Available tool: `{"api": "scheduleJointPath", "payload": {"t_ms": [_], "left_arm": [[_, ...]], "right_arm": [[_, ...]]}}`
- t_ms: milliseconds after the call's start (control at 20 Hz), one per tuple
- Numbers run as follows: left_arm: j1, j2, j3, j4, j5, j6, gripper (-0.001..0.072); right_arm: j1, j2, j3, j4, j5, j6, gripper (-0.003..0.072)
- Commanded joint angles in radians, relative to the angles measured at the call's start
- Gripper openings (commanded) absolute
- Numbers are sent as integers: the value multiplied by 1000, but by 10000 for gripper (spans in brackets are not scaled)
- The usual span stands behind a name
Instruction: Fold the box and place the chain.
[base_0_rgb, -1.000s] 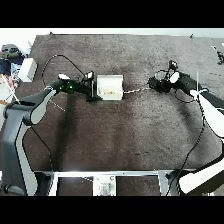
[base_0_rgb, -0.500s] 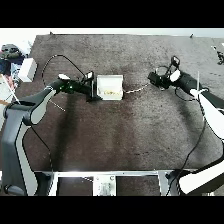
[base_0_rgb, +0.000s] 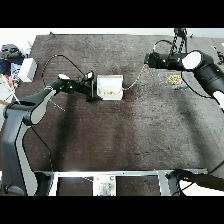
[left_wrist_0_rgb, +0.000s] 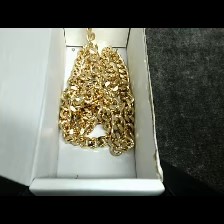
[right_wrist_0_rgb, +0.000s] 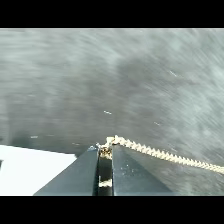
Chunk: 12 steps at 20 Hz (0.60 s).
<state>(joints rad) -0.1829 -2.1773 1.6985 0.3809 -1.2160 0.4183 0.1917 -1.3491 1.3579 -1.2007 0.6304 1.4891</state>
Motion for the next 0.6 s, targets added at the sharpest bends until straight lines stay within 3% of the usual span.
{"api": "scheduleJointPath", "payload": {"t_ms": [0,350,550], "left_arm": [[1,1,0,0,0,0,286],[1,1,0,0,0,0,286],[1,1,0,0,0,0,286]], "right_arm": [[79,60,1,1,-8,-36,11],[220,61,9,5,-151,-53,11],[275,27,7,15,-126,-53,12]]}}
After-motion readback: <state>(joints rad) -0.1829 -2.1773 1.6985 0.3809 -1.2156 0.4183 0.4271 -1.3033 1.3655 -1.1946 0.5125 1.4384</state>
